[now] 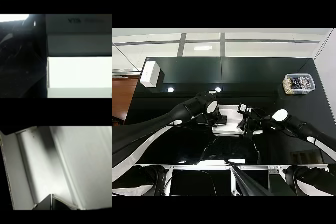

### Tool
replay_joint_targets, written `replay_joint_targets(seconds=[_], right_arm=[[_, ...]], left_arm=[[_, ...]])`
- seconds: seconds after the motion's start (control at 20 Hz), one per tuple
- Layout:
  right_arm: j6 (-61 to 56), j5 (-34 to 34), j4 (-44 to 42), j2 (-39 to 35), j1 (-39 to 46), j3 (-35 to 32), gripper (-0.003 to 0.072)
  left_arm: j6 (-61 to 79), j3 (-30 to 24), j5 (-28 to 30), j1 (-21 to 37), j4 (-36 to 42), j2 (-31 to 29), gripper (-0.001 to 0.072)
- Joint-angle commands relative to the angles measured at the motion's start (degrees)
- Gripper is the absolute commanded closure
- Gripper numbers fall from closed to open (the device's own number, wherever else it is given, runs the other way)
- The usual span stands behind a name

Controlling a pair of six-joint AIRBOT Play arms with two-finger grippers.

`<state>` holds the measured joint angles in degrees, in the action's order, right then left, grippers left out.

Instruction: Fold the box and place the chain.

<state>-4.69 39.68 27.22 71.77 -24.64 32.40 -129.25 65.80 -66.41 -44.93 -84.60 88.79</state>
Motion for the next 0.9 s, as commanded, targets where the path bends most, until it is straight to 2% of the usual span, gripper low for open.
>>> replay_joint_targets(seconds=[0.0, 0.15, 0.25, 0.4, 0.5, 0.65, 0.75, 0.85], right_arm=[[-16.22, 0.68, 6.12, -2.6, 2.16, 0.42, 0.0675], [-34.03, 8.94, 13.9, -8.55, 10.91, 1.49, 0.0675], [-42.45, 14.16, 16.41, -12.96, 21.49, 1.51, 0.0675], [-56.08, 15.08, 17.66, -13.75, 36.74, 0.46, 0.0675], [-62.12, 15.45, 17.64, -13.05, 42.82, -2.78, 0.0675], [-62.82, 17.75, 14.6, -10.49, 41.51, -8.57, 0.0675], [-62.47, 18.14, 14.12, -7.93, 34.8, -10.14, 0.0674], [-61.79, 15.8, 8.83, -5.09, 28.11, -10.12, 0.0675]], left_arm=[[0.02, 0.02, -0.02, 0.07, -0.2, 0.0, 0.0683], [0.02, 0.02, -0.09, 0.07, -0.22, 0.0, 0.0682], [0.02, 0.02, -0.09, 0.07, -0.22, 0.0, 0.0683], [0.02, 0.02, -0.07, 0.09, -0.24, 0.02, 0.0683], [0.02, 0.02, -0.07, 0.11, -0.26, 0.0, 0.0683], [0.02, 0.02, -0.09, 0.11, -0.24, 0.0, 0.0683], [0.02, 0.02, -0.07, 0.15, -0.26, 0.0, 0.0683], [0.0, 0.02, -0.09, 0.31, -0.22, 0.0, 0.0683]])
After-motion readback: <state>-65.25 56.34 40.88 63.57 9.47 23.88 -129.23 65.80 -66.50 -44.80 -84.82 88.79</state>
